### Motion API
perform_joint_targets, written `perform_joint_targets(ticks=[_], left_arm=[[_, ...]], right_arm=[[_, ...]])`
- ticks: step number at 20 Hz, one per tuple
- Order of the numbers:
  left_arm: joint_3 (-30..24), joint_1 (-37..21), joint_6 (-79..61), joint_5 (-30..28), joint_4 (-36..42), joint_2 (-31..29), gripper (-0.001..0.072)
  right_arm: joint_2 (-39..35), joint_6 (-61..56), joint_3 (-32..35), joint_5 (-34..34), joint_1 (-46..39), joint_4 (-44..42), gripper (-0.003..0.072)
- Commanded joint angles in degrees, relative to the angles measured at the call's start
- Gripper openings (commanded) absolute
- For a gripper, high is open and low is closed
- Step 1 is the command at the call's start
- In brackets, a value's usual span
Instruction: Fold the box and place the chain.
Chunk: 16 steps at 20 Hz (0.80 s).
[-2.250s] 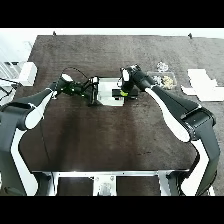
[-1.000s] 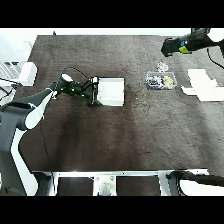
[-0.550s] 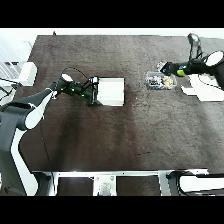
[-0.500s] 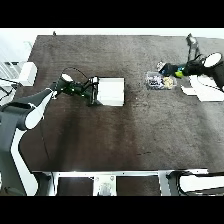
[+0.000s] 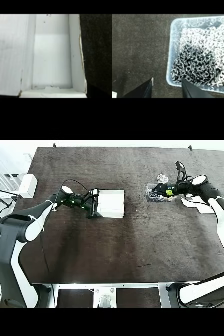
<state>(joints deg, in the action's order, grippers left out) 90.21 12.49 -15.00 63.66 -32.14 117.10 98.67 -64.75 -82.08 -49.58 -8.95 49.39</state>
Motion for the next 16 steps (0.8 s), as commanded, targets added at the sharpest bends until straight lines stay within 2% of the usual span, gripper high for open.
perform_joint_targets(ticks=[1, 4, 12, 16], left_arm=[[0.02, -0.04, -0.02, -0.02, 0.0, 0.0, 0.0476], [0.02, -0.04, -0.02, 0.02, 0.0, 0.0, 0.0476], [0.02, -0.04, -0.02, 0.02, 0.04, 0.0, 0.0476], [0.02, -0.04, -0.02, 0.07, 0.04, 0.0, 0.0476]], right_arm=[[1.64, 0.24, -1.01, 0.52, 0.04, -0.11, 0.0418], [2.49, -4.11, -2.56, 0.48, 0.04, 6.38, 0.0418], [5.81, -6.21, -4.81, -0.39, 2.6, 9.25, 0.0417], [7.41, -10.25, -6.62, -1.42, 3.28, 13.94, 0.0377]])
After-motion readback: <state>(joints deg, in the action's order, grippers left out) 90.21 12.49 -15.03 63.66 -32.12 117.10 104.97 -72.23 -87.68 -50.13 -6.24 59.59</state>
